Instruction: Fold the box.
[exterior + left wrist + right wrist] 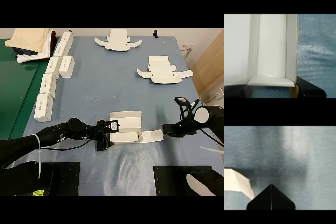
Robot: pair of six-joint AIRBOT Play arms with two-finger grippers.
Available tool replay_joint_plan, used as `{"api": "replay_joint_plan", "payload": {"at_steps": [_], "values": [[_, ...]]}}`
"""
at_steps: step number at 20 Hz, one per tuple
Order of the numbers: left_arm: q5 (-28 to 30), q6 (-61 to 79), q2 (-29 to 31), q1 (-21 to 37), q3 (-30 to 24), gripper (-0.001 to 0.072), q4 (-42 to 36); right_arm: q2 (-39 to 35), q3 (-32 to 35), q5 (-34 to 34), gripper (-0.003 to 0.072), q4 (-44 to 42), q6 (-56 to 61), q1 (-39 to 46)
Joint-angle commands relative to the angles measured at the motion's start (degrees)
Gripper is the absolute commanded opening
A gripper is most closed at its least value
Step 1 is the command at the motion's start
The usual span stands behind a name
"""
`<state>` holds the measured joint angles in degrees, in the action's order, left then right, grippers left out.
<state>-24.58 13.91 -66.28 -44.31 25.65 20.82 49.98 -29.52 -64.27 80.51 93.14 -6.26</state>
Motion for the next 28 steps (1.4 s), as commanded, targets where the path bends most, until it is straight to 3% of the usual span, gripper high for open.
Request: {"api": "replay_joint_plan", "payload": {"at_steps": [1,4,12,13,15,23,28], "values": [[0.0,0.0,0.0,0.0,0.0,0.0525,0.0,6.1,0.7,1.2,0.0003,-19.6,-8.7,1.8],[0.0,0.0,0.0,0.0,0.0,0.0525,0.0,5.3,0.7,-0.7,0.0003,-27.9,-12.7,1.4],[0.0,0.0,0.0,0.0,0.0,0.0525,0.0,0.9,0.7,-2.8,0.0020,-33.8,-16.8,1.4],[0.0,0.0,0.0,0.0,0.0,0.0525,0.0,0.6,0.7,-2.8,0.0059,-35.3,-17.4,1.4],[0.0,0.0,0.0,0.0,0.0,0.0525,0.0,0.7,0.7,-2.7,0.0256,-36.6,-17.7,0.7],[0.0,0.0,0.0,0.0,0.0,0.0525,0.0,2.3,0.5,6.8,0.0300,-33.6,-15.0,-11.2],[0.0,0.0,0.0,0.0,0.0,0.0525,0.0,2.7,-3.8,11.2,0.0300,-15.0,4.6,-21.8]]}}
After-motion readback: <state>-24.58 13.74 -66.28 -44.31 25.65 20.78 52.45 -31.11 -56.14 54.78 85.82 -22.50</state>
